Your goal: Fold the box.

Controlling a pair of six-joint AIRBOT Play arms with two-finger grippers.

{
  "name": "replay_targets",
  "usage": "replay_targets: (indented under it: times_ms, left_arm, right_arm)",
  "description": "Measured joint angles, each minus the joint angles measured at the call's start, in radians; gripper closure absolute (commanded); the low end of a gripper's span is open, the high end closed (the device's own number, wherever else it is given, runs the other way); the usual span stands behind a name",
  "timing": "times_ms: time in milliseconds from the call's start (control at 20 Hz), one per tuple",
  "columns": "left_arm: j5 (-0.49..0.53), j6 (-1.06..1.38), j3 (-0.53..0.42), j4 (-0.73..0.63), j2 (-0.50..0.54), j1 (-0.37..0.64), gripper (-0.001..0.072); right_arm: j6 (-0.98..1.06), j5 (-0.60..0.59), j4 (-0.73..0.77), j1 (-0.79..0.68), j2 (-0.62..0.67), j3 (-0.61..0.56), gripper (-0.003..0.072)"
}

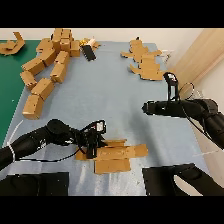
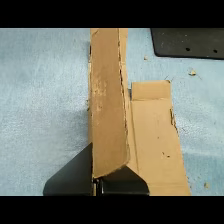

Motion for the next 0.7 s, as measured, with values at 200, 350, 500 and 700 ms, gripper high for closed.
replay_targets:
  times_ms: [200, 350, 500, 700]
  left_arm:
    - [0.000, -0.012, 0.000, 0.000, 0.007, 0.000, 0.0696]
    - [0.003, -0.016, 0.000, -0.004, 0.008, 0.003, 0.0696]
    - [0.014, -0.024, -0.001, -0.008, 0.009, 0.004, 0.0696]
    - [0.039, -0.049, -0.001, -0.010, 0.009, 0.005, 0.0696]
  right_arm:
    - [0.000, 0.000, 0.000, 0.000, 0.000, 0.000, 0.0464]
    - [-0.004, 0.000, 0.000, 0.000, 0.000, 0.000, 0.0464]
    - [-0.006, 0.000, 0.000, 0.000, 0.000, 0.000, 0.0464]
    - [-0.007, 0.000, 0.000, 0.000, 0.000, 0.000, 0.0464]
